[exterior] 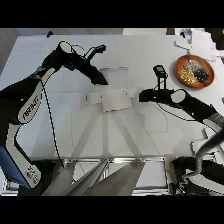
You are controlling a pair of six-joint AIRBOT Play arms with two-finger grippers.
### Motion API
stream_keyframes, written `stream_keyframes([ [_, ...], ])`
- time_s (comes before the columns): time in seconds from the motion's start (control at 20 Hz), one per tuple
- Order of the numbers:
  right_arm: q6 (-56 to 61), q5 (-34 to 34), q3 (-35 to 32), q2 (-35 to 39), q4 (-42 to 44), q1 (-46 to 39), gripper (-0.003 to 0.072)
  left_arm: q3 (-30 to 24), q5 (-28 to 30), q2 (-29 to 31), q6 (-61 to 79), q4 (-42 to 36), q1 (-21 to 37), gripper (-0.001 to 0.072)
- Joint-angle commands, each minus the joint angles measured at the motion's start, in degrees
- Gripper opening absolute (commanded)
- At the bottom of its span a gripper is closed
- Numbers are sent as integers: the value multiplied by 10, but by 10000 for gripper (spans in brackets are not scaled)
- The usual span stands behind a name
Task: Fold the box and place the chain.
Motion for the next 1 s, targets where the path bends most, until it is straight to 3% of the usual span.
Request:
stream_keyframes([
  [0.0,0,0,0,0,0,1,14,0,-2,0,8,0,0,9],
  [0.8,-4,-3,0,0,0,1,17,0,6,0,4,-1,0,8],
  [0.85,-4,-2,0,0,0,1,46,0,7,0,4,-1,0,8],
  [0.95,-2,6,0,2,1,1,343,0,7,0,3,-1,0,7],
])
